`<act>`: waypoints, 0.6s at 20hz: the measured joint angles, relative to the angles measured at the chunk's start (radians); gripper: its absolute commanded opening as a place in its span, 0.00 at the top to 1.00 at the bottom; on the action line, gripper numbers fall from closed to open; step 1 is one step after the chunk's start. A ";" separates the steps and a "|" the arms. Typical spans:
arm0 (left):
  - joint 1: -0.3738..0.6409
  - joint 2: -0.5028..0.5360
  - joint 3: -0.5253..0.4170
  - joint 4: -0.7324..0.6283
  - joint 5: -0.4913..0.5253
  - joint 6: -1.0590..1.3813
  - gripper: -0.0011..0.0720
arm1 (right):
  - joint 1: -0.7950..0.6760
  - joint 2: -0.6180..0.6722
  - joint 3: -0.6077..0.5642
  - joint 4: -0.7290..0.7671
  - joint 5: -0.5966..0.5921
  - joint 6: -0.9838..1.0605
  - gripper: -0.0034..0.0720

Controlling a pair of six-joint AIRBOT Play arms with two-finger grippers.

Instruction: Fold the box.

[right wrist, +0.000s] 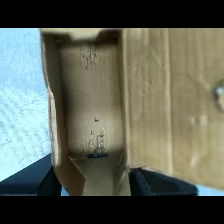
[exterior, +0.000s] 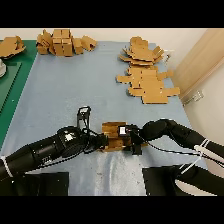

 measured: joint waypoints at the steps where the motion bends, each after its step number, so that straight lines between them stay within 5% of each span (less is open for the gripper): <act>1: -0.005 -0.002 0.000 -0.006 0.011 0.010 0.30 | 0.000 0.000 0.000 0.000 0.000 0.000 0.33; 12: -0.019 -0.101 0.060 -0.139 0.016 0.153 0.30 | 0.001 0.000 0.000 0.000 -0.003 -0.002 0.33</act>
